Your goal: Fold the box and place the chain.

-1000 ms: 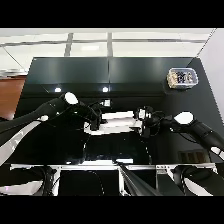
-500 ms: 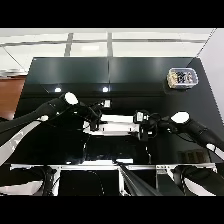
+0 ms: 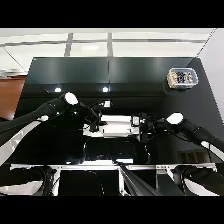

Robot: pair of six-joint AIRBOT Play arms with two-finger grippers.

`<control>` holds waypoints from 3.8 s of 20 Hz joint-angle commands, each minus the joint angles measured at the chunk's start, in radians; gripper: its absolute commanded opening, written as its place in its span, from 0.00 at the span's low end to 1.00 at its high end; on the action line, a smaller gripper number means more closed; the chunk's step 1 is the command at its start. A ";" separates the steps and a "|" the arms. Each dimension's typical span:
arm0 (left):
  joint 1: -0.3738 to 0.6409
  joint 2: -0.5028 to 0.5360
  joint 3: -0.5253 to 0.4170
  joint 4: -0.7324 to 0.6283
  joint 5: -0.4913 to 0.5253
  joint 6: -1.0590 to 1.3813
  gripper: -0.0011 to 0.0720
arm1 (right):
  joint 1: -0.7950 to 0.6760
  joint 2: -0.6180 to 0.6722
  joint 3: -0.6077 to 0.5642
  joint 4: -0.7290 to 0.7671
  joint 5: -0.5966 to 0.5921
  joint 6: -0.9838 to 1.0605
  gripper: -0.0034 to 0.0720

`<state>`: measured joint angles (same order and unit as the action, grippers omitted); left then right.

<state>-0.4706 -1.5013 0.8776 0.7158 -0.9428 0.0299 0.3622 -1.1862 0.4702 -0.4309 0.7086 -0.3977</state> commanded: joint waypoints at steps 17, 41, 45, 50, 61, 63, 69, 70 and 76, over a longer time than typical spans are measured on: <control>0.000 0.000 0.000 -0.018 -0.003 -0.007 0.05 | 0.001 -0.026 0.020 -0.044 -0.006 0.042 0.89; 0.000 0.000 0.000 -0.018 -0.003 -0.008 0.05 | 0.029 -0.058 0.053 -0.148 0.028 0.117 0.89; 0.002 0.000 0.000 -0.018 0.001 -0.008 0.05 | 0.029 -0.058 0.053 -0.150 0.029 0.117 0.62; 0.014 0.035 0.013 0.006 0.003 -0.026 0.82 | 0.029 -0.058 0.053 -0.151 0.024 0.117 0.42; 0.130 0.264 0.047 0.225 -0.486 -0.854 0.05 | 0.029 -0.058 0.053 -0.150 0.024 0.117 0.37; 0.069 0.266 -0.018 0.103 -0.468 -0.815 0.05 | 0.029 -0.058 0.053 -0.150 0.025 0.117 0.37; -0.182 0.270 -0.197 -0.163 0.163 -0.656 0.05 | 0.029 -0.058 0.053 -0.150 0.024 0.117 0.37; -0.178 0.270 -0.196 -0.241 0.225 -0.612 0.05 | 0.029 -0.058 0.053 -0.150 0.024 0.117 0.37; -0.060 0.272 -0.173 -0.361 0.203 -0.526 0.05 | 0.029 -0.058 0.053 -0.150 0.024 0.117 0.37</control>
<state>-0.5678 -1.2297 0.7029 0.4217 -0.7681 -0.5388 0.3897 -1.2434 0.5228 -0.5804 0.7330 -0.2810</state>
